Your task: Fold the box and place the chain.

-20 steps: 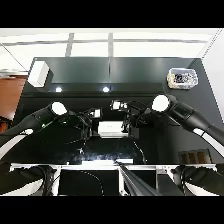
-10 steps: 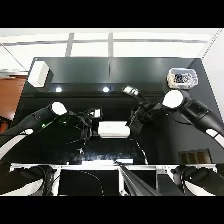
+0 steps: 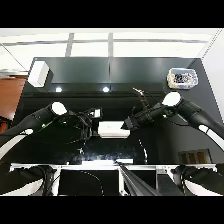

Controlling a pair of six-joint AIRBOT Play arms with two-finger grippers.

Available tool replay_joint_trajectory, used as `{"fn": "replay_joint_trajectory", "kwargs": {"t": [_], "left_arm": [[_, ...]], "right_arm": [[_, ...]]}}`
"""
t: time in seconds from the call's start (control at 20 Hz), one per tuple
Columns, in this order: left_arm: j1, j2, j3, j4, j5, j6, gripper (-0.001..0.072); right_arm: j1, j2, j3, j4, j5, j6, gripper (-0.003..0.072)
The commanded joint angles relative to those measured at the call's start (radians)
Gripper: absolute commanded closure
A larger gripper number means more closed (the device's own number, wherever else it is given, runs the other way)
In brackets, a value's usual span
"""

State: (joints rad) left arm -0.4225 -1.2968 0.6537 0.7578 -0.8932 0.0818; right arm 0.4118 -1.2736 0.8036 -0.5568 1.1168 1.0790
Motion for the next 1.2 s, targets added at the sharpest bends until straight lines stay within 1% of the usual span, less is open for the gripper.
{"fn": "replay_joint_trajectory", "kwargs": {"t": [0.0,0.2,0.35,0.7,0.85,1.0,1.05,1.1,1.15], "left_arm": [[0.0,0.0,0.0,0.0,0.0,0.0,0.0351],[0.0,0.0,0.0,0.001,0.003,0.0,0.0352],[0.0,0.0,0.0,0.0,0.003,0.0,0.0352],[0.0,0.0,0.0,0.0,0.003,0.0,0.0352],[0.0,0.0,0.0,0.0,0.002,-0.005,0.0352],[0.002,0.001,0.002,0.0,0.002,-0.008,0.0347],[0.003,0.005,0.002,0.001,0.0,-0.008,0.0261],[0.003,0.012,0.002,0.001,-0.001,-0.014,0.0106],[0.006,0.022,0.002,0.002,-0.002,-0.04,0.0]], "right_arm": [[0.002,-0.053,-0.006,0.027,-0.019,0.013,0.0643],[0.024,-0.08,-0.006,0.018,-0.035,0.013,0.0643],[0.039,-0.084,-0.006,-0.003,-0.071,0.014,0.0642],[0.072,-0.085,-0.006,-0.038,-0.084,0.031,0.0642],[0.035,-0.04,0.008,-0.039,-0.049,0.029,0.0643],[-0.055,0.083,0.045,-0.039,-0.005,0.029,0.0642],[-0.096,0.133,0.052,-0.039,0.006,0.032,0.0643],[-0.135,0.179,0.054,-0.039,0.011,0.032,0.0643],[-0.169,0.221,0.054,-0.046,0.019,0.032,0.0642]]}}
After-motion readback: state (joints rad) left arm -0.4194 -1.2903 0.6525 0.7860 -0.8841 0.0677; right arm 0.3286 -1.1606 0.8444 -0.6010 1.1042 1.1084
